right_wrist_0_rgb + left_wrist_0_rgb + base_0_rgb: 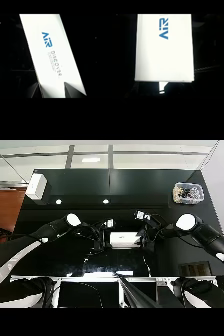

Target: Fold the box and place the chain.

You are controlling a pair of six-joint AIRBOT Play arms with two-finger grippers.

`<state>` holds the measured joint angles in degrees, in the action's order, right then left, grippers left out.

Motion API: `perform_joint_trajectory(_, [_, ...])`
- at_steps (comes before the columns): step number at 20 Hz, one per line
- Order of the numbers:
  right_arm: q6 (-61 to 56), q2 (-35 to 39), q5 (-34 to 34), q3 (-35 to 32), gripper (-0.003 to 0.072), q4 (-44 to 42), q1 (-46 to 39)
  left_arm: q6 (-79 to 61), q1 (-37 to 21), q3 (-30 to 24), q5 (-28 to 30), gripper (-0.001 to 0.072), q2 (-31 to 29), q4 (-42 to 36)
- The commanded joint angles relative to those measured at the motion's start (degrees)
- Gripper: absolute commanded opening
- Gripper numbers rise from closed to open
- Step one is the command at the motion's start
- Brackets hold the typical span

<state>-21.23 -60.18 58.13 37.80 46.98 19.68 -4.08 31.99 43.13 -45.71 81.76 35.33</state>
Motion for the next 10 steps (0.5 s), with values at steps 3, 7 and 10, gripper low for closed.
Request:
perform_joint_trajectory(3, [-17.0, 2.1, 6.32, 3.56, 0.039, 0.0, -4.37, 0.02, 0.04, -0.04, 0.02, 0.0398, 0.0, 0.0])
perform_joint_trajectory(7, [-39.65, 2.19, 15.34, 2.82, 0.0008, -2.73, -9.03, 0.02, 0.04, -0.04, 0.02, 0.0398, 0.0, 0.0])
perform_joint_trajectory(10, [-39.41, 1.68, 11.02, -2.6, 0.0007, -17.11, -7.32, 0.02, 0.04, -0.04, 0.04, 0.0398, 0.0, 0.0])
